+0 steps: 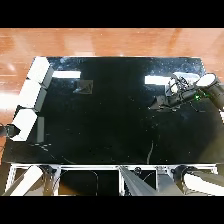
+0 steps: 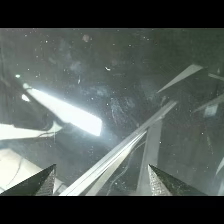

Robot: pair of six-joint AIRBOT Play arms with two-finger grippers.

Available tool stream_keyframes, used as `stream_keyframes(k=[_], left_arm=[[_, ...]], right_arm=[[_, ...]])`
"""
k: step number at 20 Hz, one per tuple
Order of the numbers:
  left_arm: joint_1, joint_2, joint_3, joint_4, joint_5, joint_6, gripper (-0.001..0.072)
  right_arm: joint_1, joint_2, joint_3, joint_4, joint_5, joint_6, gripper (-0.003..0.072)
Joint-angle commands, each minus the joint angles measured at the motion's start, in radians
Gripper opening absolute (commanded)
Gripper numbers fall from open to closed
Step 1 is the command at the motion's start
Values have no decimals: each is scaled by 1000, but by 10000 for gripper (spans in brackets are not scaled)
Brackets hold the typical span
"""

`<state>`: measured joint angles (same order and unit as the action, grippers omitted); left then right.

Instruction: Fold the box and place the chain.

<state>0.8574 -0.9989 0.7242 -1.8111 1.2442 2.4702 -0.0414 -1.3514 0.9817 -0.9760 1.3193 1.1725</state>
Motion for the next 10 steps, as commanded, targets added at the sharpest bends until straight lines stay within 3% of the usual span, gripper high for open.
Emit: stream_keyframes(k=[1, 6, 10], left_arm=[[7, -105, 61, 2, -65, 63, 17], [7, -133, 98, -4, -145, 63, 19], [7, -163, 98, -23, -153, 63, 20]], right_arm=[[0, 0, 0, 1, -4, 45, 720], [0, 0, 0, 1, -14, 66, 720], [0, 0, 0, 1, -40, 66, 720]])
